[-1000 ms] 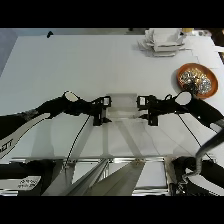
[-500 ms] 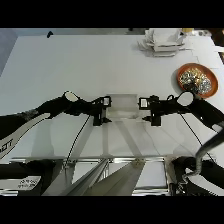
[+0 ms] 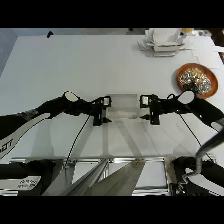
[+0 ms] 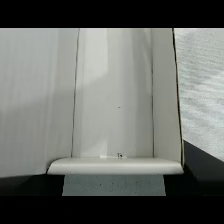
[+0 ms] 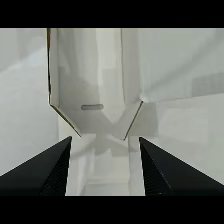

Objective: Fold the box and place the chain.

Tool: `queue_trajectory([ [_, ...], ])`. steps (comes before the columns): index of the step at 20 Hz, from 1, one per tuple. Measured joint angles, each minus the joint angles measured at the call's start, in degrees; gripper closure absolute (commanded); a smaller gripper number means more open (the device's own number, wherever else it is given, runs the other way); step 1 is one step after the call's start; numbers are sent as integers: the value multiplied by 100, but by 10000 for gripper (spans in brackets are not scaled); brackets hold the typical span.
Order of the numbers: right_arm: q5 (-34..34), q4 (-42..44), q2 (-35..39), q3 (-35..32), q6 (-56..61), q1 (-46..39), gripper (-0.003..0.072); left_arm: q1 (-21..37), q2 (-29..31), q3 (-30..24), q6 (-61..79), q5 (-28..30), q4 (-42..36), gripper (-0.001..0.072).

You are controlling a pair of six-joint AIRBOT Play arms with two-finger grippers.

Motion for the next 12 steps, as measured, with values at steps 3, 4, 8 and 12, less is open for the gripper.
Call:
queue_trajectory([
  [3,-2,98,-98,-2,-131,20,308,0,0,0,0,0,0,555],
  [4,0,109,-129,-11,-157,22,356,0,0,0,0,0,0,555],
  [8,-2,160,-240,-24,-205,31,501,0,0,-2,0,0,0,555],
  [12,-4,173,-297,-28,-238,151,540,0,0,0,0,0,0,555],
])
